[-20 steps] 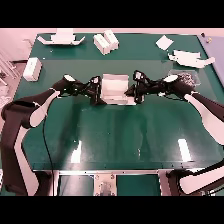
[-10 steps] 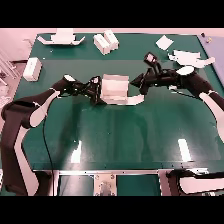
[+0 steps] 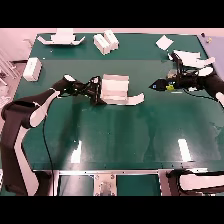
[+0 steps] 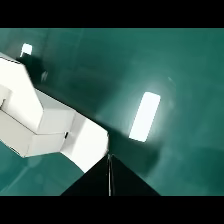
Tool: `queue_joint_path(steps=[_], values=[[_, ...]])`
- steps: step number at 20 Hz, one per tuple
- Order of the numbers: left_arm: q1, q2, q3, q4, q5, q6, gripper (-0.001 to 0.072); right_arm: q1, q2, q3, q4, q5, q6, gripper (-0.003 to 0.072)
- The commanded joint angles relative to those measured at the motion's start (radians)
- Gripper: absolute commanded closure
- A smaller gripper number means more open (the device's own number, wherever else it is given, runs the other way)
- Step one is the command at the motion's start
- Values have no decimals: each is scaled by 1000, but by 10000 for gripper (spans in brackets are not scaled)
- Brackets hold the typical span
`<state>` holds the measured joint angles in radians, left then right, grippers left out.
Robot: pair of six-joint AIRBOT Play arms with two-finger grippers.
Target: Fold the box and place the chain.
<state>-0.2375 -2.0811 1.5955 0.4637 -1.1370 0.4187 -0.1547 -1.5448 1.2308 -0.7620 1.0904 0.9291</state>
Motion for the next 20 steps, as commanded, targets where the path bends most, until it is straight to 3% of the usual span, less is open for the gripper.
queue_joint_path(steps=[1,8,20], values=[[0,0,1,0,1,0,313,-14,-42,-2,-43,42,139,670],[0,0,1,0,2,0,313,65,-169,-4,-43,52,141,670],[0,0,1,0,1,0,313,204,-172,43,-38,0,190,671]])
